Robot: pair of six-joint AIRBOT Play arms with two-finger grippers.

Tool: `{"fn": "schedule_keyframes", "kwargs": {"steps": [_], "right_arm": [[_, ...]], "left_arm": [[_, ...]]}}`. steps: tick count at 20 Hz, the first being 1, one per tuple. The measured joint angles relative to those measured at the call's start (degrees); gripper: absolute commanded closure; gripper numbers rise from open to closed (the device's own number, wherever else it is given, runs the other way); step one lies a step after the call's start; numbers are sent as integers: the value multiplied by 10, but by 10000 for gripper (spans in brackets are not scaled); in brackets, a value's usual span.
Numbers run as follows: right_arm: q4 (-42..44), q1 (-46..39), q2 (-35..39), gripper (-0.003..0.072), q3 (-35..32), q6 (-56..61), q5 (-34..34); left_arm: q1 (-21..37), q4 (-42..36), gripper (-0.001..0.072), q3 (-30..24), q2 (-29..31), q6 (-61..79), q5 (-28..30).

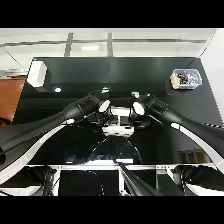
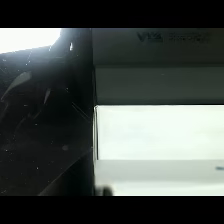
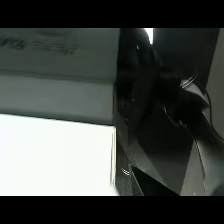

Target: Fold the box and place the chain.

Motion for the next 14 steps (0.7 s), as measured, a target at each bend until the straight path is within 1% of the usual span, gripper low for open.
{"fn": "schedule_keyframes", "kwargs": {"steps": [4,7,8,10,12,13,14], "right_arm": [[-13,-10,71,313,3,-33,31],[-60,-35,140,313,3,-53,43],[-97,-45,157,314,3,-58,46],[-198,-72,180,314,0,-63,47],[-289,-118,192,312,-13,-65,11],[-313,-146,194,311,-21,-67,-19],[-329,-178,194,201,-32,-64,-55]], "left_arm": [[0,0,682,0,0,0,0],[0,0,682,0,0,0,0],[0,0,682,0,0,0,0],[0,0,682,0,0,0,0],[0,0,682,0,0,0,0],[0,0,682,0,0,0,0],[0,0,682,0,0,0,0]]}}
